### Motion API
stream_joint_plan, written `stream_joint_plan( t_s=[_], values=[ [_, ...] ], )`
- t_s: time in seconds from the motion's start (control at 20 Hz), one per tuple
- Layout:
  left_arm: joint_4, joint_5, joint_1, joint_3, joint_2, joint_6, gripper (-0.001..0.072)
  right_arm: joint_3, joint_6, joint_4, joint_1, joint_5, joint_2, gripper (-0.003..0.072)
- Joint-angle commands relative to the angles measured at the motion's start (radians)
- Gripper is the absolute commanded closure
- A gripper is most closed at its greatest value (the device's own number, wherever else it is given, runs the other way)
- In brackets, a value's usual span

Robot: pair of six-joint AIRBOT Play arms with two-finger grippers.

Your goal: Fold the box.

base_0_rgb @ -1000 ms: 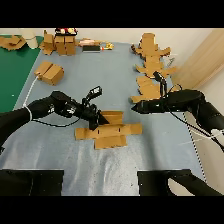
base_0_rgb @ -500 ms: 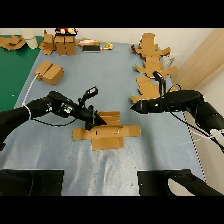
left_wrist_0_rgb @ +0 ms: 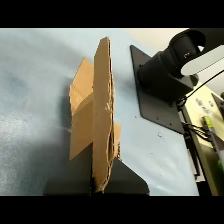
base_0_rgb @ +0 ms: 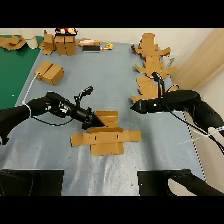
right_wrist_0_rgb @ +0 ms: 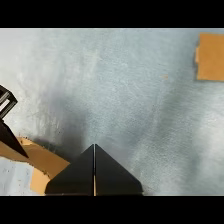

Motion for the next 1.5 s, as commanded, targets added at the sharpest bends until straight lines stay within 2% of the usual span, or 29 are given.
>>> stream_joint_plan(
  t_s=[0.0,0.2,0.4,0.6,0.75,1.45],
  values=[
    [0.007,-0.036,0.001,0.019,-0.016,-0.053,0.0696,-0.001,-0.001,-0.006,0.000,0.003,-0.029,0.0682],
    [0.062,-0.041,-0.032,0.013,-0.016,-0.061,0.0696,-0.001,-0.004,-0.012,0.007,0.004,-0.055,0.0682],
    [0.061,0.048,-0.089,-0.029,0.012,-0.038,0.0696,-0.001,-0.003,-0.051,0.039,0.004,-0.056,0.0682],
    [0.009,0.119,-0.093,-0.089,0.076,0.031,0.0696,-0.001,-0.003,-0.075,0.045,0.005,-0.056,0.0682],
    [-0.010,0.172,-0.098,-0.101,0.090,0.063,0.0696,-0.001,-0.003,-0.075,0.056,0.014,-0.056,0.0682],
    [0.040,0.179,-0.137,-0.143,0.106,0.080,0.0696,-0.001,-0.003,-0.076,0.056,0.022,-0.056,0.0682]
  ],
)
